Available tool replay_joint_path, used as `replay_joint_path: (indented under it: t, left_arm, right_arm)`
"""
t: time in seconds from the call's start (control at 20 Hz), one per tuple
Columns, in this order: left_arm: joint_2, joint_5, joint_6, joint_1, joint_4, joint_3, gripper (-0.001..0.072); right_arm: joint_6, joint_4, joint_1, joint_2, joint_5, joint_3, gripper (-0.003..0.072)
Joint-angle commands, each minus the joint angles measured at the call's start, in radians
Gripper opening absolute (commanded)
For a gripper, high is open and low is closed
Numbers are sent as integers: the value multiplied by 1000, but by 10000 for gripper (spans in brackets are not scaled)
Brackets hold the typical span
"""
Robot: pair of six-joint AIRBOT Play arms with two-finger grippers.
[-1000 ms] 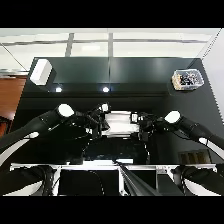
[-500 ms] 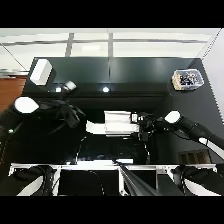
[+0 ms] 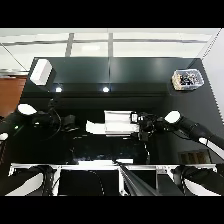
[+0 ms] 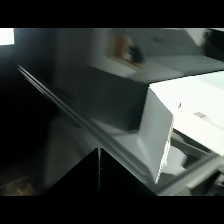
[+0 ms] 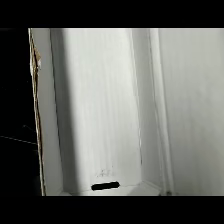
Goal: Fold the box and place the chain.
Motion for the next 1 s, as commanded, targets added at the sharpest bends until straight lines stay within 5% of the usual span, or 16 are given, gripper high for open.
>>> replay_joint_path:
  t: [0.0, 0.3, 0.4, 0.45, 0.5, 0.55, 0.95]
  left_arm:
    - [-156, 11, -9, -93, -99, 17, 25]
    - [-217, 19, 154, -206, -219, 96, 62]
    - [-217, -8, 205, -201, -233, 120, 226]
    - [-217, -28, 225, -196, -233, 133, 352]
    - [-217, -51, 240, -186, -233, 148, 553]
    - [-217, -71, 241, -174, -232, 162, 649]
    - [-217, -131, 241, -214, -231, 237, 620]
  right_arm:
    - [0, 0, 1, 0, 1, -1, 490]
    - [0, 0, 1, 0, 1, -1, 490]
    - [0, 0, 1, 0, 1, -1, 490]
    - [0, 0, 1, 0, 1, -1, 490]
    - [0, 0, 1, 0, 1, -1, 490]
    - [0, 0, 1, 0, 1, -1, 490]
    - [0, 0, 1, 0, 0, -1, 490]
